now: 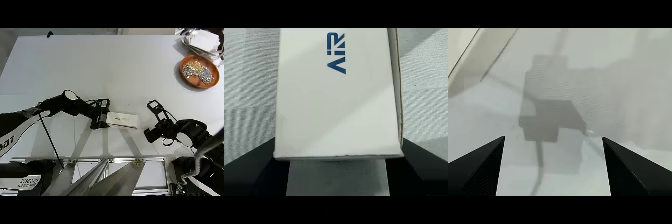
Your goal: Fold the box and place the chain.
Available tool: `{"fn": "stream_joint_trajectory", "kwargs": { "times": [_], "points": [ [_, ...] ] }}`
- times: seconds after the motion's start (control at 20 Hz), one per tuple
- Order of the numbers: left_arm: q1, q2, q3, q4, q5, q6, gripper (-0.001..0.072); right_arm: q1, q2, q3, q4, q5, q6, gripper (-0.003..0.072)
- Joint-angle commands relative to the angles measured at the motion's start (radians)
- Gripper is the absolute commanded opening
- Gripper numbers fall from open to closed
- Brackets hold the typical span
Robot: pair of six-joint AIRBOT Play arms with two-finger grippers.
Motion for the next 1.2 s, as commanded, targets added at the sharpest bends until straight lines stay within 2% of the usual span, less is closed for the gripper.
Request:
{"fn": "stream_joint_trajectory", "kwargs": {
  "times": [0.0, 0.05, 0.1, 0.2, 0.45, 0.6, 0.7, 1.0, 1.15],
  "points": [
    [-0.001, 0.0, 0.001, -0.011, 0.001, 0.0, 0.0342, 0.0, 0.001, 0.0, -0.047, 0.061, 0.064, 0.067],
    [-0.001, 0.0, 0.001, -0.014, 0.001, 0.0, 0.0321, 0.0, 0.001, 0.0, -0.048, 0.081, 0.064, 0.067],
    [0.001, 0.0, 0.001, -0.013, -0.001, -0.001, 0.0238, 0.0, 0.001, 0.0, -0.048, 0.092, 0.064, 0.067],
    [0.008, 0.021, 0.001, -0.012, 0.0, 0.0, 0.0001, 0.0, 0.001, 0.0, -0.043, 0.093, 0.065, 0.067],
    [0.071, 0.194, 0.002, 0.009, 0.075, -0.012, 0.0002, 0.0, 0.0, 0.0, -0.04, 0.09, 0.069, 0.067],
    [0.172, 0.289, 0.001, 0.062, 0.133, -0.233, 0.0002, 0.0, 0.0, 0.0, -0.03, 0.091, 0.069, 0.0669],
    [0.272, 0.333, 0.001, 0.142, 0.137, -0.388, 0.0002, 0.0, 0.0, 0.0, -0.014, 0.087, 0.069, 0.0669],
    [0.587, 0.348, 0.001, 0.339, 0.134, -0.78, 0.0001, 0.0, 0.0, 0.0, 0.009, 0.06, 0.069, 0.0669],
    [0.703, 0.347, 0.001, 0.454, 0.129, -0.922, 0.0001, 0.0, 0.0, 0.0, 0.009, 0.022, 0.069, 0.0669]
  ]
}}
